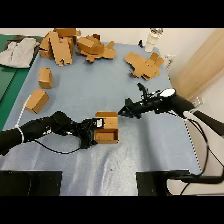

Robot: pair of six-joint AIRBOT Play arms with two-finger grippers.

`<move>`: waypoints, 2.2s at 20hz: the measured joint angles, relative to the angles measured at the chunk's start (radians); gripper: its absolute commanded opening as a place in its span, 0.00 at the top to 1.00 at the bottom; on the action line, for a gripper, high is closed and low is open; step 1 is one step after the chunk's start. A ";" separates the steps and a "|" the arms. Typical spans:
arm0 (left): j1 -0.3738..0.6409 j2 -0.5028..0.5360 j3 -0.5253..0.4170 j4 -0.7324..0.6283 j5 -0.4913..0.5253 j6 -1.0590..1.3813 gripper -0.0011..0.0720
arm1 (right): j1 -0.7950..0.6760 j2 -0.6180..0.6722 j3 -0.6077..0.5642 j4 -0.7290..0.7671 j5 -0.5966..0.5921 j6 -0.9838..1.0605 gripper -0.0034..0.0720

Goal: Fold the box.

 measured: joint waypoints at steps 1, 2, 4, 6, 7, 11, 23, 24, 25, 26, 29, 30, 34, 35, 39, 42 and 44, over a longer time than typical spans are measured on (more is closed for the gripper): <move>0.000 0.000 0.000 0.000 0.000 0.000 0.59 | -0.004 -0.049 -0.002 0.086 0.043 -0.076 0.95; 0.000 0.000 0.000 0.000 0.000 0.000 0.59 | 0.000 -0.085 -0.003 0.132 0.076 -0.132 0.95; 0.000 0.000 0.000 0.000 0.000 0.000 0.59 | 0.027 -0.132 -0.004 0.188 0.140 -0.236 0.95; 0.000 0.000 0.000 0.000 0.000 0.000 0.59 | 0.061 -0.143 -0.004 0.211 0.199 -0.317 0.95; 0.000 0.000 0.000 0.000 0.000 0.000 0.59 | 0.082 -0.137 -0.005 0.211 0.222 -0.352 0.95; 0.000 0.000 0.000 0.000 -0.001 0.000 0.59 | 0.175 -0.040 -0.044 0.135 0.208 -0.441 0.95; 0.000 0.000 0.000 -0.001 -0.002 -0.001 0.59 | 0.282 0.354 -0.323 -0.152 -0.260 -0.523 0.95; 0.000 0.000 0.000 -0.001 -0.002 -0.001 0.59 | 0.290 0.378 -0.341 -0.169 -0.285 -0.528 0.95; 0.000 0.000 0.000 -0.001 -0.002 -0.001 0.59 | 0.302 0.405 -0.361 -0.183 -0.317 -0.532 0.95; 0.000 0.000 0.000 -0.001 -0.002 -0.001 0.59 | 0.312 0.431 -0.377 -0.195 -0.349 -0.536 0.95; 0.000 0.000 0.000 -0.001 -0.002 -0.001 0.59 | 0.353 0.499 -0.408 -0.240 -0.461 -0.546 0.95; 0.000 0.000 0.000 -0.001 -0.002 -0.001 0.59 | 0.369 0.515 -0.412 -0.250 -0.491 -0.552 0.95; 0.000 0.000 0.000 -0.001 -0.002 -0.001 0.59 | 0.468 0.549 -0.423 -0.293 -0.554 -0.581 0.82; 0.000 0.000 0.000 -0.001 -0.002 -0.001 0.59 | 0.499 0.553 -0.423 -0.319 -0.569 -0.589 0.78; 0.000 0.000 0.000 -0.001 -0.001 -0.001 0.59 | 0.567 0.560 -0.425 -0.420 -0.656 -0.596 0.72; 0.000 0.000 0.000 -0.001 -0.001 -0.001 0.59 | 0.584 0.560 -0.425 -0.477 -0.688 -0.613 0.67; 0.000 0.000 0.000 -0.001 -0.001 -0.001 0.59 | 0.589 0.561 -0.425 -0.496 -0.690 -0.631 0.65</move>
